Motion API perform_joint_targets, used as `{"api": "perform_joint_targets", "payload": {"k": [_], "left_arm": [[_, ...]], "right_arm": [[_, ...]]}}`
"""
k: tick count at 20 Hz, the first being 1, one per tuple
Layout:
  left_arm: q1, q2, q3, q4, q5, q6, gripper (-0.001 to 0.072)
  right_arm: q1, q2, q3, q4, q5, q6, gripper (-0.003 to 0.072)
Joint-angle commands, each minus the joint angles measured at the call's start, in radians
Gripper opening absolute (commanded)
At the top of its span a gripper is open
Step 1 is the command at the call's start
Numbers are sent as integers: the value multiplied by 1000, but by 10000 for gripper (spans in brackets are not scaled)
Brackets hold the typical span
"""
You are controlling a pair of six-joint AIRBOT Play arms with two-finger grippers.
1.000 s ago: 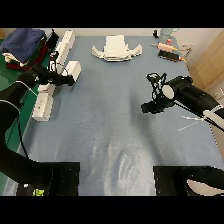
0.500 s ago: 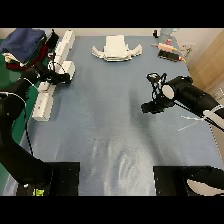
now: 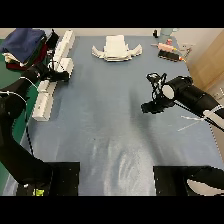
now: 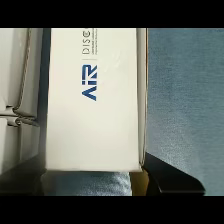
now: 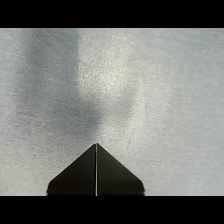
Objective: Fold the box.
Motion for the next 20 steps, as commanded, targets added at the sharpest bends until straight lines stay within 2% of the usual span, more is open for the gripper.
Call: {"api": "perform_joint_targets", "payload": {"k": [1,5,10,11,12,16,17,18,20], "left_arm": [[1,-1,1,-16,5,-4,421],[1,-1,1,-16,2,-4,422],[1,-28,1,-12,-48,-5,424],[1,-33,1,-11,-55,-5,471],[1,-34,1,-11,-58,-7,605],[1,-34,5,-11,-62,-8,610],[1,-34,10,-11,-72,-8,637],[1,-34,14,-12,-77,-9,696],[1,-34,26,-12,-103,-9,696]], "right_arm": [[-1,-1,1,0,0,0,6],[-1,-1,1,0,0,0,7],[-1,-1,1,0,0,0,6],[-1,-1,1,0,0,0,7],[-1,-1,1,0,0,0,6],[-1,-1,1,0,0,0,6],[-1,-1,1,0,0,0,6],[-1,-1,1,0,0,0,6],[-1,-1,1,0,0,0,6]]}}
